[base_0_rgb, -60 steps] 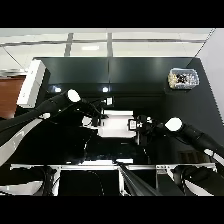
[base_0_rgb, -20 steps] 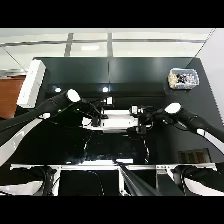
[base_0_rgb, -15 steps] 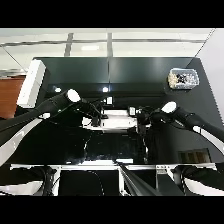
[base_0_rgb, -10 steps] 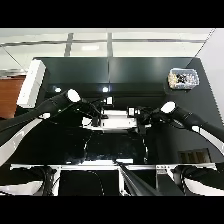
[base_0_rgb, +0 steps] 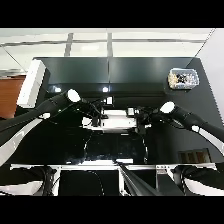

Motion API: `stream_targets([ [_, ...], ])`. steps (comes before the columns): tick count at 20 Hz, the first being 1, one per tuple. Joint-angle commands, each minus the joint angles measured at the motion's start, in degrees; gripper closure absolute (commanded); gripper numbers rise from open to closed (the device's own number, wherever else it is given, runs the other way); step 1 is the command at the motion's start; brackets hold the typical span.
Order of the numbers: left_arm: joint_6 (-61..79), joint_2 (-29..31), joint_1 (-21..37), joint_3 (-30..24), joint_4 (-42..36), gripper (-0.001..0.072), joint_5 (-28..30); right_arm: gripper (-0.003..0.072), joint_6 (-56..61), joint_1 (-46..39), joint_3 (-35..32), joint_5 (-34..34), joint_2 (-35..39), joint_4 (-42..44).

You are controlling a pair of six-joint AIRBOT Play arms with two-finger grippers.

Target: Fold the box and place the chain.

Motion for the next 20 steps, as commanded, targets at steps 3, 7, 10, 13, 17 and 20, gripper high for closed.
stream_targets([
  [3, -0.02, -0.02, -0.02, 0.07, 0.02, 0.0685, 0.02, -0.0015, 0.09, 0.07, 0.02, -0.15, -0.02, -0.35],
  [7, -0.02, -0.02, -0.02, 0.07, 0.02, 0.0685, 0.0, -0.0015, 0.11, 0.07, 0.02, -0.17, -0.04, -0.35],
  [10, -0.02, -0.02, -0.02, 0.07, 0.02, 0.0685, 0.0, 0.0089, 0.09, 0.07, 0.02, -0.17, -0.02, -0.37],
  [13, -0.02, -0.02, -0.02, 0.07, 0.02, 0.0685, 0.04, 0.0158, 0.09, 0.07, 0.02, -0.15, -0.02, -0.79],
  [17, -2.93, 1.27, 0.02, 0.15, 0.07, 0.0432, 0.5, 0.0159, 0.11, 0.02, 0.0, -0.63, -0.09, -1.29],
  [20, -8.09, 5.51, 0.2, 0.15, 3.39, 0.018, -0.33, 0.0159, 0.11, 0.02, 0.0, -0.66, -0.11, -1.38],
])
